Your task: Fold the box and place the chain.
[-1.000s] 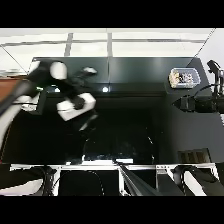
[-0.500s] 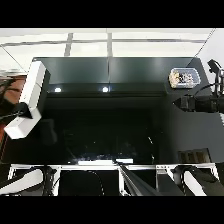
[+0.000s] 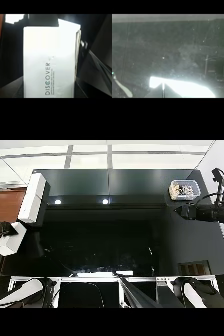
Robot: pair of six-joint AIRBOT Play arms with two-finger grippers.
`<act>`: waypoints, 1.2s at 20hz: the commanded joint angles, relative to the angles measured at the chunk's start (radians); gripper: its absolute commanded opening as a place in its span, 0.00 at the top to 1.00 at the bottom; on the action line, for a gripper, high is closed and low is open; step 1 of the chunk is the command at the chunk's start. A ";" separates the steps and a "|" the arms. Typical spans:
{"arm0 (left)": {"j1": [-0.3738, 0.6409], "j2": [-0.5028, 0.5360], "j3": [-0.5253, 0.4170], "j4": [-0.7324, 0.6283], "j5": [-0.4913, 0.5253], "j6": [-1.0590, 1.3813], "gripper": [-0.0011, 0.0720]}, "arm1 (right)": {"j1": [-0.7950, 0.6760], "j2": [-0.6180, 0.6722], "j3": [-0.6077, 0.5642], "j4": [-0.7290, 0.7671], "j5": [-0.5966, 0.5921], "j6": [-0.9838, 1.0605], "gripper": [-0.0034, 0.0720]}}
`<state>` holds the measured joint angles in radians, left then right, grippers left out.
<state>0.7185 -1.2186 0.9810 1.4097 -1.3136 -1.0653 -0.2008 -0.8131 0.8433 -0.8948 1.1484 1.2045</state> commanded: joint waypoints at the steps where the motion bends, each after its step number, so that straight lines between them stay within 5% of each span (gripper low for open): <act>1: 0.030 0.011 -0.076 -0.122 0.169 0.202 0.61 | -0.001 -0.001 0.000 0.000 -0.032 0.001 0.93; 8: -0.046 -0.026 -0.098 -0.182 0.306 0.250 0.61 | -0.001 -0.002 0.000 0.000 -0.032 0.019 0.93; 10: -0.077 -0.027 -0.098 -0.180 0.338 0.250 0.40 | -0.001 -0.002 0.000 0.000 -0.031 0.020 0.93; 12: -0.103 -0.026 -0.096 -0.182 0.377 0.240 0.03 | -0.001 -0.002 0.000 0.001 -0.027 0.024 0.93; 18: -0.219 0.021 0.127 -0.196 0.349 -0.092 0.01 | 0.068 -0.016 -0.003 0.008 -0.131 0.031 0.93; 19: -0.245 0.030 0.179 -0.201 0.314 -0.200 0.06 | 0.112 -0.029 -0.003 0.007 -0.187 0.031 0.93; 20: -0.278 0.041 0.220 -0.212 0.269 -0.289 0.33 | 0.160 -0.046 -0.003 0.006 -0.254 0.031 0.93; 21: -0.312 0.059 0.232 -0.245 0.246 -0.310 0.76 | 0.211 -0.069 -0.003 -0.001 -0.337 0.030 0.93; 22: -0.357 0.087 0.220 -0.292 0.254 -0.301 0.95 | 0.255 -0.095 -0.003 -0.014 -0.415 0.030 0.93; 24: -0.467 0.160 0.147 -0.338 0.306 -0.266 0.95 | 0.327 -0.163 -0.003 -0.129 -0.547 0.030 0.93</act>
<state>0.3687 -1.1290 1.1465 1.1442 -1.0214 -1.2697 0.0242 -0.9070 0.8406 -0.9215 0.8143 1.2350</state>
